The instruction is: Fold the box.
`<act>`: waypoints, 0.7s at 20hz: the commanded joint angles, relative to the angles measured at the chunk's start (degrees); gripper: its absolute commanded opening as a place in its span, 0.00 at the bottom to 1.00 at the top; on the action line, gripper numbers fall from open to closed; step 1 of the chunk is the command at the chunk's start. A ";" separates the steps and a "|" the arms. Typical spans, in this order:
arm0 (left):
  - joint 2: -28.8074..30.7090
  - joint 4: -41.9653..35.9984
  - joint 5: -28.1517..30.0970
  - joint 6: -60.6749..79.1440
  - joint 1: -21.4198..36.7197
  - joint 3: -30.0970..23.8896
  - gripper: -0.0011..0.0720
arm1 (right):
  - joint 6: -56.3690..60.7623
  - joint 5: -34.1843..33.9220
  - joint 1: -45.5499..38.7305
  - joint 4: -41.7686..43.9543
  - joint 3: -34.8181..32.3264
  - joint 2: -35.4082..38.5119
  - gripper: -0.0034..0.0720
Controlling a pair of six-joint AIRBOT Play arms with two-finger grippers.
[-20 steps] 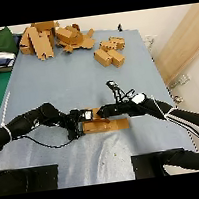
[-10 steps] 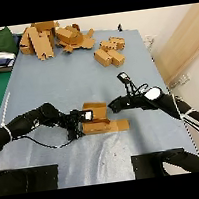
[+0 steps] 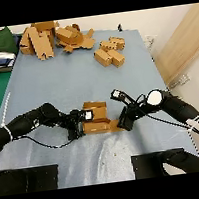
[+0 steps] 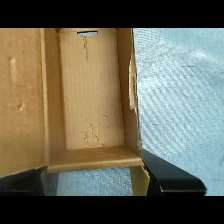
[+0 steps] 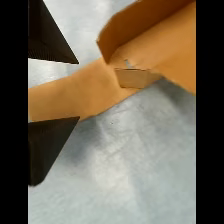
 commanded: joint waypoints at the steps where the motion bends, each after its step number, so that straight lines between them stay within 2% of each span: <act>1: -0.02 -0.15 0.28 -0.02 0.00 0.00 0.38 | -0.20 2.84 1.29 -4.02 0.07 0.20 0.75; 4: -0.02 -0.15 0.26 -0.02 0.00 0.00 0.38 | -0.24 1.09 5.64 -3.76 0.07 -0.07 0.75; 8: -0.02 -0.15 0.28 -0.02 0.00 0.00 0.38 | -0.22 -5.81 9.38 -2.25 0.07 -1.51 0.75; 12: -0.02 -0.15 0.11 -0.02 0.00 0.00 0.38 | -0.24 -13.09 10.51 -2.19 0.07 -1.95 0.75; 14: -0.02 -0.15 0.11 -0.02 0.00 0.00 0.38 | -0.24 -13.94 10.69 -2.03 0.07 -1.95 0.75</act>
